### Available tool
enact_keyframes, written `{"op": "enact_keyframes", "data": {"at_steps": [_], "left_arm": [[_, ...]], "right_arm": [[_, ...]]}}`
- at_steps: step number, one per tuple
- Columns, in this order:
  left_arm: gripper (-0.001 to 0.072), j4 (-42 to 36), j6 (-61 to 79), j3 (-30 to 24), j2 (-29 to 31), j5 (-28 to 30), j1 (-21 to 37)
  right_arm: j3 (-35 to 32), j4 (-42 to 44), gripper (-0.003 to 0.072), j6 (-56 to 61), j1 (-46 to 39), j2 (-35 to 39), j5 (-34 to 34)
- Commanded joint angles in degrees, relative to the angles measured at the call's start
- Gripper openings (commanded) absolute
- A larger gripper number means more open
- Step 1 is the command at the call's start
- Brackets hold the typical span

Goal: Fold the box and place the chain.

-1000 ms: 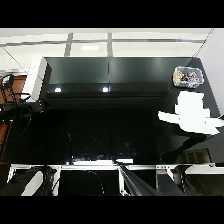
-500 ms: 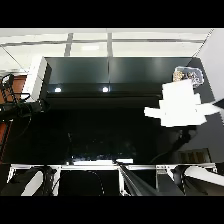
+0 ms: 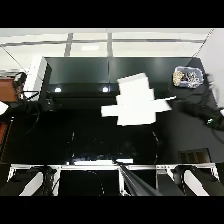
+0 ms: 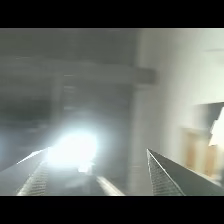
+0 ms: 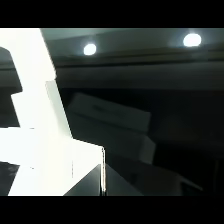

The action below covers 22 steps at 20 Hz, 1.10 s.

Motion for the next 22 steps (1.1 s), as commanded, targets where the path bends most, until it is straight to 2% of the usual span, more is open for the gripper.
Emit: {"op": "enact_keyframes", "data": {"at_steps": [1, 3, 4, 5, 6, 9, 14, 15, 18, 20, 21, 22], "left_arm": [[0.0709, -22.43, 14.88, 0.09, -7.17, 0.24, -2.82], [0.0709, -37.64, 26.88, 0.52, -13.90, -4.46, -3.06], [0.0709, -42.77, 31.30, 1.51, -17.70, -7.85, -3.08], [0.0709, -44.78, 33.31, 2.89, -20.96, -10.21, -3.30], [0.0709, -43.80, 34.29, 4.85, -24.13, -11.26, -3.91], [0.0709, -33.59, 34.16, 10.84, -31.52, -12.33, -7.56], [0.0709, -30.03, 37.03, 21.38, -44.24, -25.83, -12.33], [0.0707, -28.22, 37.03, 23.80, -46.47, -27.58, -13.75], [0.0696, -29.29, 40.70, 28.81, -51.34, -31.71, -16.85], [0.0662, -29.51, 41.88, 31.54, -53.68, -34.64, -18.12], [0.0563, -29.40, 41.88, 32.57, -54.53, -35.82, -18.64], [0.0552, -29.38, 42.14, 33.14, -54.88, -36.26, -18.88]], "right_arm": [[-8.07, 6.88, 0.0013, -1.20, 16.33, 2.97, -14.73], [-9.14, 6.88, 0.0013, -0.15, 22.08, 2.97, -18.62], [-9.46, 6.84, 0.0013, 0.98, 24.02, 2.97, -20.35], [-9.49, 6.84, 0.0013, 1.16, 25.16, 2.97, -20.63], [-9.49, 6.86, 0.0013, 1.33, 25.79, 2.97, -20.61], [-9.49, 6.86, 0.0013, 1.73, 26.01, 2.97, -20.52], [-9.49, 6.86, 0.0013, 1.75, 26.01, 2.97, -19.82], [-9.49, 6.84, 0.0013, 1.75, 26.01, 2.97, -19.82], [-9.49, 6.84, 0.0013, 1.95, 26.03, 2.97, -19.82], [-9.49, 6.82, 0.0013, 2.45, 26.01, 2.97, -19.82], [-9.49, 6.75, 0.0013, 2.58, 26.01, 2.97, -19.82], [-9.49, 6.67, 0.0013, 2.58, 26.01, 2.97, -19.82]]}}
